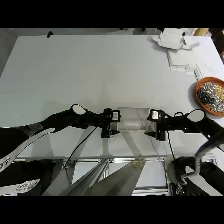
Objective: Fold the box and place the chain.
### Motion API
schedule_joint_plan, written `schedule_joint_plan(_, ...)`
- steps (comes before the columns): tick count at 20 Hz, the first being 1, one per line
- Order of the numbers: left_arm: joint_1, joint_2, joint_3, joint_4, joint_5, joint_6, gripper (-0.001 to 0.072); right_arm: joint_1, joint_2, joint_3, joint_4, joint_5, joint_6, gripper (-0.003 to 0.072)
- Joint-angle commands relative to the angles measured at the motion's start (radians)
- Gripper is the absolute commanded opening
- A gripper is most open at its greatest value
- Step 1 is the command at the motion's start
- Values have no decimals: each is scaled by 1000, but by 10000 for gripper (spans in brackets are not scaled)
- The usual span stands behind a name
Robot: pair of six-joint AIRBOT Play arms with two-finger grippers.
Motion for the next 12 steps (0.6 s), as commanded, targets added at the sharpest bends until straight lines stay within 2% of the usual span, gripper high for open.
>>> schedule_joint_plan(1,0,0,0,1,-2,0,206,0,163,1,-256,33,264,683)
schedule_joint_plan(4,0,0,0,1,-2,0,206,0,310,1,-286,96,371,676)
schedule_joint_plan(5,0,0,0,1,-2,0,206,0,350,1,-249,117,370,637)
schedule_joint_plan(7,0,0,0,1,-2,0,206,23,380,1,-46,134,364,460)
schedule_joint_plan(8,0,0,0,1,-2,0,206,51,375,1,66,132,343,325)
schedule_joint_plan(9,0,0,0,1,-2,0,206,80,371,1,143,122,301,106)
schedule_joint_plan(10,0,0,0,1,-2,0,206,114,364,1,213,82,255,19)
schedule_joint_plan(12,0,0,0,1,-2,0,206,174,326,1,332,-116,249,19)
